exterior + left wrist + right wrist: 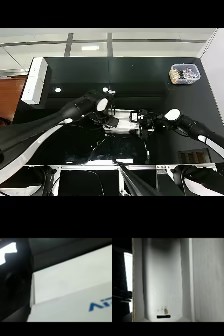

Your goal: Fold the box and place the chain.

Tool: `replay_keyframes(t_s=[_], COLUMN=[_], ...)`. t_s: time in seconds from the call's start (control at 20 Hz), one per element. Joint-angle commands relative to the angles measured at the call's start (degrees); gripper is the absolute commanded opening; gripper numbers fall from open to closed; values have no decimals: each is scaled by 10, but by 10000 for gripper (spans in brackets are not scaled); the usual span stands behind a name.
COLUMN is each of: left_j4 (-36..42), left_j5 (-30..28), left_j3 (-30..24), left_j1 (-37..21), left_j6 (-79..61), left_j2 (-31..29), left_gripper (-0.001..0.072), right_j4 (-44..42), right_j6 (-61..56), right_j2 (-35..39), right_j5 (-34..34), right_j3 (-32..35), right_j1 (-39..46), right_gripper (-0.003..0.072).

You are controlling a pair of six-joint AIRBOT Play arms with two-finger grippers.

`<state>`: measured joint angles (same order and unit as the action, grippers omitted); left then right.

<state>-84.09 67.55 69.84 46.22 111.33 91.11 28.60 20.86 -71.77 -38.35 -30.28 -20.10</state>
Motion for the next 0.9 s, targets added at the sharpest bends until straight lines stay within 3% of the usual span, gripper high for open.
replay_keyframes(t_s=[0.0,0.1,0.2,0.35,0.45,0.85], left_j4=[-50,-38,-34,-38,-37,-38], left_j5=[40,34,34,29,29,30], left_j3=[25,25,25,29,35,39], left_j1=[19,21,23,26,26,20], left_j6=[88,109,125,143,147,147], left_j2=[23,28,31,32,32,36], left_gripper=[350,349,272,272,221,222], right_j4=[0,0,0,0,0,0], right_j6=[0,0,0,0,0,0], right_j2=[0,0,0,0,0,0], right_j5=[0,0,0,0,0,0], right_j3=[0,0,0,0,0,0], right_j1=[0,0,0,0,0,0], right_gripper=[58,58,58,58,58,58])
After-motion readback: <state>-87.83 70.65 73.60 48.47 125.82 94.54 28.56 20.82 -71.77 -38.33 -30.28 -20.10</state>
